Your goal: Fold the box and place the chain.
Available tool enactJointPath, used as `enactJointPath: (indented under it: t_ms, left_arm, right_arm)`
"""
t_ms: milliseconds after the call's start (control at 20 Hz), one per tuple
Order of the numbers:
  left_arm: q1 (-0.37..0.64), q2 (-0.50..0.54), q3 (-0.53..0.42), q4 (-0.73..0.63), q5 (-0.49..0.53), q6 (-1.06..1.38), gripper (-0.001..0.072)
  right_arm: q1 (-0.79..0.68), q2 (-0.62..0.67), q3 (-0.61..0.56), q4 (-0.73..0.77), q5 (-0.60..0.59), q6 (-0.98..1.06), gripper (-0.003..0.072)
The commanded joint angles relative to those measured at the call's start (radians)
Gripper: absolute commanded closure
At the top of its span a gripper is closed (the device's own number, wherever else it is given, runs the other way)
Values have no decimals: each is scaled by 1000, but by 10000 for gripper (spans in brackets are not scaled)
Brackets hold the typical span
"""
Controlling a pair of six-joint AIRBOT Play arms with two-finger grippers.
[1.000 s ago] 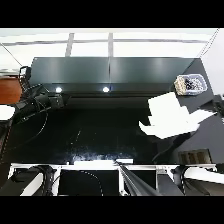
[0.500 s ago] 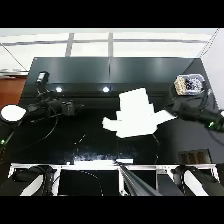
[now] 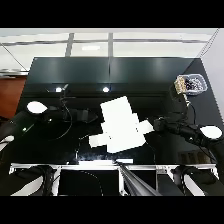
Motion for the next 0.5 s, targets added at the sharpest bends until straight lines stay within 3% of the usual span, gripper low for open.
enactJointPath:
  t_ms: [0,150,450]
  left_arm:
    - [-6,-130,27,-106,-137,59,1]
    - [-16,-234,63,-233,-179,181,1]
    - [-92,-420,208,-213,-262,238,1]
  right_arm:
    - [26,5,-8,13,-29,-34,670]
    - [26,5,-8,13,-29,-34,670]
    - [26,5,-8,13,-29,-34,670]
